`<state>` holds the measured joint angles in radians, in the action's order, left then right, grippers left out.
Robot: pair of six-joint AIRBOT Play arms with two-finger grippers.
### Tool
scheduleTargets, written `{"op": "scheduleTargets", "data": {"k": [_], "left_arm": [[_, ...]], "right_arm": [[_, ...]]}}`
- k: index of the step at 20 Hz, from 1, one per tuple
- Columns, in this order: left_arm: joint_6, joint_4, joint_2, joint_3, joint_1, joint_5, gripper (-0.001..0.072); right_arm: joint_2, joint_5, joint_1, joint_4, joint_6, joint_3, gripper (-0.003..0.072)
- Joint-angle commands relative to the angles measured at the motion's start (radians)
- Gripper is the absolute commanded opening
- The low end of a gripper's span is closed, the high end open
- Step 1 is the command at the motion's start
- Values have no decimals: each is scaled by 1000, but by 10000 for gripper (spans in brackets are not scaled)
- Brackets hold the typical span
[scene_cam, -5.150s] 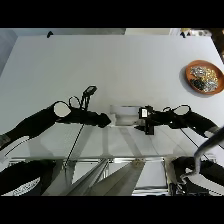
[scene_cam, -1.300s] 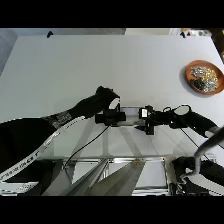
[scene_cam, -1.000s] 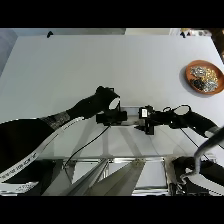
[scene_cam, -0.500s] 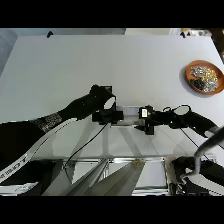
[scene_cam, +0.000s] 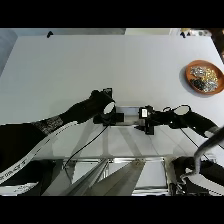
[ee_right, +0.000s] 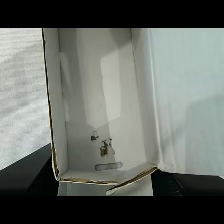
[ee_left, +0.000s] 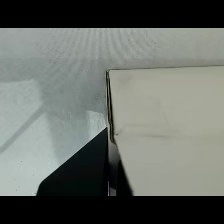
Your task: Fold the box and place the chain.
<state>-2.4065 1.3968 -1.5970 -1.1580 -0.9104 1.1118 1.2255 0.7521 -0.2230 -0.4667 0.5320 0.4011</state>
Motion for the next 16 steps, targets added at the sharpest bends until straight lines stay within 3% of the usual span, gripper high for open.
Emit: {"op": "scheduleTargets", "data": {"k": [1,3,5,6,9,13,14,16], "left_arm": [[2,-23,-9,2,-5,-24,38],[2,-27,-15,2,-9,-26,71],[2,-35,-21,2,-13,-27,178],[2,-35,-21,2,-14,-28,165],[2,-35,-21,2,-14,-27,5],[2,-35,-20,2,-12,-26,14],[10,-35,-19,2,-10,-26,68],[68,-37,-1,2,-3,-24,375]], "right_arm": [[-1,0,0,0,0,0,400],[-1,0,0,0,0,0,400],[-1,0,0,0,0,0,400],[-1,0,0,0,0,0,400],[-1,0,0,0,0,0,400],[0,0,0,0,0,0,400],[-1,0,0,0,0,0,400],[-1,-1,0,0,0,0,400]]}}
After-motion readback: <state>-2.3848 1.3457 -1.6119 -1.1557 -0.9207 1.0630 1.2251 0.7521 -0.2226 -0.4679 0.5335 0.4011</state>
